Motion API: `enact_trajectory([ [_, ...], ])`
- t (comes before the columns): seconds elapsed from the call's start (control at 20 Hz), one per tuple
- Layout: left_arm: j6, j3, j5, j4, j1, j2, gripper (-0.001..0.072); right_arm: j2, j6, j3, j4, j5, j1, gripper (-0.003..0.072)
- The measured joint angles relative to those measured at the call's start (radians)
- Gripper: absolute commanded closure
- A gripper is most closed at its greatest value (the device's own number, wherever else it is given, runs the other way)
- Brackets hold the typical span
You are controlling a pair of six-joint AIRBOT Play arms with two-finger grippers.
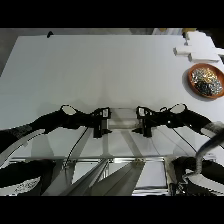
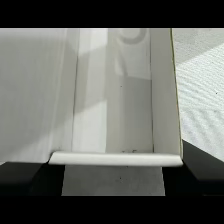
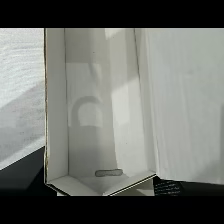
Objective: Fold the box and place the chain.
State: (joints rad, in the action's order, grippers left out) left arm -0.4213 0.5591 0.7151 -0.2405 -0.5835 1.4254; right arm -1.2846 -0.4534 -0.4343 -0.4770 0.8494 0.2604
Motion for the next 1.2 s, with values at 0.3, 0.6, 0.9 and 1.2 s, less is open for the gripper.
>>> enact_trajectory([
  [0.3, 0.000, 0.000, 0.000, 0.000, 0.000, 0.000, 0.0573, 0.000, 0.000, 0.000, 0.000, 0.000, 0.000, 0.0289],
  [0.6, 0.000, 0.000, 0.000, 0.000, 0.000, 0.000, 0.0573, 0.000, -0.002, 0.000, 0.003, -0.012, 0.000, 0.0288],
  [0.9, -0.001, 0.000, 0.000, 0.000, 0.000, 0.000, 0.0573, 0.013, 0.010, 0.000, -0.021, -0.034, -0.003, -0.0015],
  [1.2, -0.001, 0.000, 0.000, 0.000, 0.000, 0.000, 0.0573, 0.123, 0.230, 0.000, -0.217, 0.002, -0.064, 0.0077],
])
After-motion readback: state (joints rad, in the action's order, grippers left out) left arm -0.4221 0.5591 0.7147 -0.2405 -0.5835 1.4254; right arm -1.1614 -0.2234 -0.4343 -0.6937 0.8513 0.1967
